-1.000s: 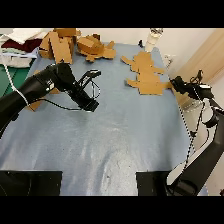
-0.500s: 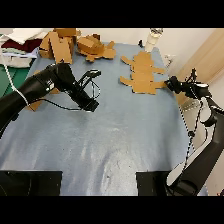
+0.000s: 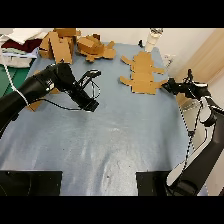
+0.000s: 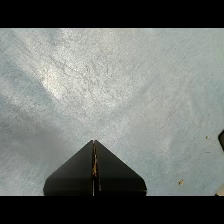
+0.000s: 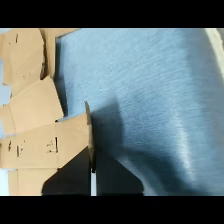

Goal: Fold the box.

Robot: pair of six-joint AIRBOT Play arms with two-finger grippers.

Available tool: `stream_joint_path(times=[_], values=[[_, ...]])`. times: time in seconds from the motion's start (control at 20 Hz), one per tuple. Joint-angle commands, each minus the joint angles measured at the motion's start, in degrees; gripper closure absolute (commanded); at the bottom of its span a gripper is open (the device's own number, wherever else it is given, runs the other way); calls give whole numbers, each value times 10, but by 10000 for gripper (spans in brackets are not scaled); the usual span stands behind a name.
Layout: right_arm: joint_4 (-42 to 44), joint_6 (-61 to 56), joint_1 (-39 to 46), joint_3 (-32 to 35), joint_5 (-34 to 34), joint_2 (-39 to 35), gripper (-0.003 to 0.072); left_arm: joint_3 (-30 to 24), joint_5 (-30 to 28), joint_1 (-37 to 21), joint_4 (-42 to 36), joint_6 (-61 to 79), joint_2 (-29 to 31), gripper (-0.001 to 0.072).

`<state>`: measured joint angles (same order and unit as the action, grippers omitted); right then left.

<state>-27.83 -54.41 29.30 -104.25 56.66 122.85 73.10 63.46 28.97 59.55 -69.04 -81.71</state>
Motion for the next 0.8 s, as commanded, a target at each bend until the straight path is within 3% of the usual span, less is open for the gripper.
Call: stream_joint_path(times=[0.0, 0.35, 0.6, 0.75], values=[[11, 10, -5, -1, 10, 0, 683, 0, 0, 0, 0, 0, 0, 699], [27, -15, -37, 6, 149, -11, 689, 0, 0, 0, 0, 0, 0, 699], [-54, 11, -76, 97, 92, -139, 690, 0, 0, 0, 0, 0, 0, 699], [-73, 12, -72, 207, 68, -227, 689, 0, 0, 0, 0, 0, 0, 699]])
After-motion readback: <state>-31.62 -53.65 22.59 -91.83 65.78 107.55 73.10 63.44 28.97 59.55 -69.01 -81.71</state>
